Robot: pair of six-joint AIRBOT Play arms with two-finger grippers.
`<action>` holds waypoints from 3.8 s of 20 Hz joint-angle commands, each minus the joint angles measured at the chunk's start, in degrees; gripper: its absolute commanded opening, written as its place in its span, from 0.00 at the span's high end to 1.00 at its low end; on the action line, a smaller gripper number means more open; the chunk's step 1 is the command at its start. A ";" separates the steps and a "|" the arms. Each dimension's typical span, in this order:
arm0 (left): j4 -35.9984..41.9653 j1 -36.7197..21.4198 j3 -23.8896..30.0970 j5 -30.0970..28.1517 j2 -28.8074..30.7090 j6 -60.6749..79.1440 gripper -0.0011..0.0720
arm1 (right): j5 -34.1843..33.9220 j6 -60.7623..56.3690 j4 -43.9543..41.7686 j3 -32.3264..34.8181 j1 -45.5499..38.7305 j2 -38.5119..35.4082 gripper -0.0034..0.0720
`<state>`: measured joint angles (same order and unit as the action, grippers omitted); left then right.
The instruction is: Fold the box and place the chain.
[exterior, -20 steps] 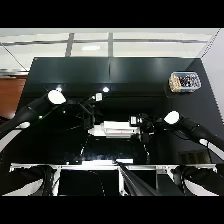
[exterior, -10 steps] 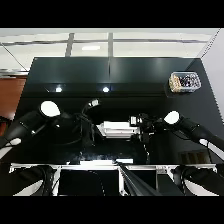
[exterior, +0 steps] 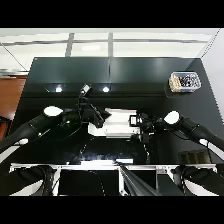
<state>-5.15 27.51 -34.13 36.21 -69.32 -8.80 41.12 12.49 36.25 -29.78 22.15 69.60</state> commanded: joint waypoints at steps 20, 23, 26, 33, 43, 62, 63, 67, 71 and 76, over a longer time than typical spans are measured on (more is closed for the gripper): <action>-43.85 -8.55 -8.28 19.78 8.72 -15.98 0.94 | -0.02 0.00 0.02 0.04 0.07 0.00 0.79; -43.82 -6.29 -4.61 14.64 8.85 -10.64 0.19 | -0.02 0.00 0.44 0.04 0.07 0.00 0.79; -43.93 -2.67 -2.69 10.14 8.24 -1.64 0.11 | -0.02 0.00 0.44 0.04 0.07 0.00 0.79; -45.59 3.65 -2.64 8.74 2.51 3.04 0.15 | -0.02 0.00 0.44 0.04 0.07 0.00 0.79; -44.92 8.28 -2.64 3.43 -0.24 2.12 0.66 | -0.04 0.00 0.42 0.04 0.07 0.00 0.79; -31.47 8.92 -2.64 1.29 -4.90 0.48 0.77 | -0.04 0.00 0.42 0.04 0.07 0.00 0.79; -30.91 8.92 -2.64 1.29 -5.14 0.50 0.77 | -0.07 0.00 0.42 0.04 0.07 0.00 0.79; -30.80 8.83 -2.64 0.15 -5.25 0.50 0.56 | -0.07 0.00 0.42 0.04 0.07 0.00 0.79; -30.77 8.87 -2.64 0.24 -5.22 0.17 0.38 | -0.31 0.00 0.42 0.04 0.07 0.00 0.79; -35.10 8.35 -3.63 3.13 -4.02 -2.89 0.95 | -0.24 -0.02 0.42 0.04 0.07 0.00 0.79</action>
<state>-36.95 36.23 -37.10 37.01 -74.13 -9.06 40.84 12.58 36.67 -29.78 22.15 69.60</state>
